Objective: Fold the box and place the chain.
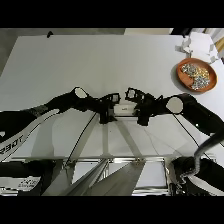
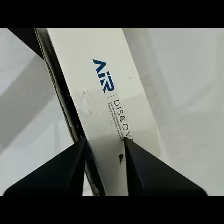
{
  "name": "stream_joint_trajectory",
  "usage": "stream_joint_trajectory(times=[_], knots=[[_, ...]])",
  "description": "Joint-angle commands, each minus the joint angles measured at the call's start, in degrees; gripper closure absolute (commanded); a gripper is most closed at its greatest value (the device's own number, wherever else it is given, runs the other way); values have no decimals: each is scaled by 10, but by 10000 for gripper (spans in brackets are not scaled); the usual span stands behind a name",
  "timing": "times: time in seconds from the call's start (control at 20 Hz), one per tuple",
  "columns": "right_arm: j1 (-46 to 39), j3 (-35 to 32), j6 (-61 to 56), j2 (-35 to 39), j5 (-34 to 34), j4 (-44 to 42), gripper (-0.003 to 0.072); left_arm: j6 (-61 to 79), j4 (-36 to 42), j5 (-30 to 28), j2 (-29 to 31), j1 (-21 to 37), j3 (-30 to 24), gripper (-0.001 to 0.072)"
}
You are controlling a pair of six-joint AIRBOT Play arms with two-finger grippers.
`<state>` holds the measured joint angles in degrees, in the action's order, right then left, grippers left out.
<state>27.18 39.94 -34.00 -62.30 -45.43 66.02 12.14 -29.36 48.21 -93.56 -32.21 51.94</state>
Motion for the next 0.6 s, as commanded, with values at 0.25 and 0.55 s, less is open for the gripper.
stream_joint_trajectory(times=[0.25, 0.55], knots=[[0, -2, 0, 30, 0, -21, 321, -4, 2, 0, 0, 0, 0, 503], [0, -2, 35, 86, -5, -101, 497, -4, 2, 0, 0, 0, 0, 503]])
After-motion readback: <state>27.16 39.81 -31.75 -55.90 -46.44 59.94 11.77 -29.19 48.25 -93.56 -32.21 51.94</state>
